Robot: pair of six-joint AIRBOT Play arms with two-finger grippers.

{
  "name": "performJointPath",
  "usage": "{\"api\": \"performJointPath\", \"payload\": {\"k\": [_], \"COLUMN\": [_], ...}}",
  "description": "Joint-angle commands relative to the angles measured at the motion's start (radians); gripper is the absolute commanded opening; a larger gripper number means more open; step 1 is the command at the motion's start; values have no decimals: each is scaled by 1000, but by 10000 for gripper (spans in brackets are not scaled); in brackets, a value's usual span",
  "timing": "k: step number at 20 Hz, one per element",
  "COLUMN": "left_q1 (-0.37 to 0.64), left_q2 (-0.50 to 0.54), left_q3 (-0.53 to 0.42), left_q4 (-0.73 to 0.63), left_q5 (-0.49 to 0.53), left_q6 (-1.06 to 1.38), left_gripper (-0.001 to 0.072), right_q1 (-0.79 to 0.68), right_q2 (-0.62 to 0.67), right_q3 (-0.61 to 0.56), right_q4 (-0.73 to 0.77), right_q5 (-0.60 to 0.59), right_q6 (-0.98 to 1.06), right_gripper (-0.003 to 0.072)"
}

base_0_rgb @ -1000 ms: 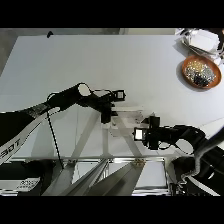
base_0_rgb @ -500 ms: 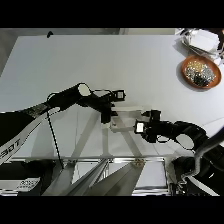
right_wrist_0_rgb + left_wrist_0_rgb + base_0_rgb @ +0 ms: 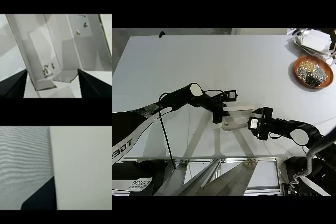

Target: Fold the box and place the chain.

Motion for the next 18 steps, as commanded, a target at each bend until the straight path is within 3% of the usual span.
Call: {"api": "performJointPath", "payload": {"k": [1,14,18], "left_q1": [-1,-1,-1], "left_q2": [0,0,0], "left_q3": [0,0,0], "left_q4": [0,0,0], "left_q5": [0,0,0], "left_q6": [0,0,0], "left_gripper": [13,13,13], "right_q1": [-49,-224,-230], "right_q2": [-9,-19,-116], "right_q3": [1,1,3], "right_q4": [56,265,343], "right_q5": [41,102,130], "right_q6": [-19,-285,-416], "right_gripper": [694,693,693]}}
